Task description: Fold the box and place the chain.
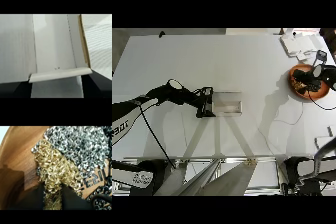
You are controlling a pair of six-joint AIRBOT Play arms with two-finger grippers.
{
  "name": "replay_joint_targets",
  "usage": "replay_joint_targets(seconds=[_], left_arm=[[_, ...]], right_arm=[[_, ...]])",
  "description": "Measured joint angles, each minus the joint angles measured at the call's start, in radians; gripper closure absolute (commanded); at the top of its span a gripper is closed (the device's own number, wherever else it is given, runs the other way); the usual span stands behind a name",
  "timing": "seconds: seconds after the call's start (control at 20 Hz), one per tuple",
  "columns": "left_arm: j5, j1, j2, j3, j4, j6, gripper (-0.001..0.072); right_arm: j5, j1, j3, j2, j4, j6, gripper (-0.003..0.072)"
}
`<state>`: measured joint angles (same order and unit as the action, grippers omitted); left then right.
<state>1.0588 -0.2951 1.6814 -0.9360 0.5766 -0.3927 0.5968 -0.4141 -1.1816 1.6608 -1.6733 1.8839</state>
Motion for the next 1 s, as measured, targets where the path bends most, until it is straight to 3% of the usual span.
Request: replay_joint_targets(seconds=[0.35,0.7,1.0], left_arm=[[0.0,0.0,0.0,0.0,0.0,0.0,0.0695],[0.0,0.0,0.0,0.0,0.0,0.0,0.0695],[0.0,0.0,0.0,0.0,0.0,0.0,0.0695]], right_arm=[[0.117,-0.001,-0.01,-0.065,0.005,-0.003,0.0678],[0.255,0.012,-0.012,-0.359,0.002,-0.08,0.0679],[0.472,0.119,-0.012,-0.581,-0.002,-0.205,0.068]])
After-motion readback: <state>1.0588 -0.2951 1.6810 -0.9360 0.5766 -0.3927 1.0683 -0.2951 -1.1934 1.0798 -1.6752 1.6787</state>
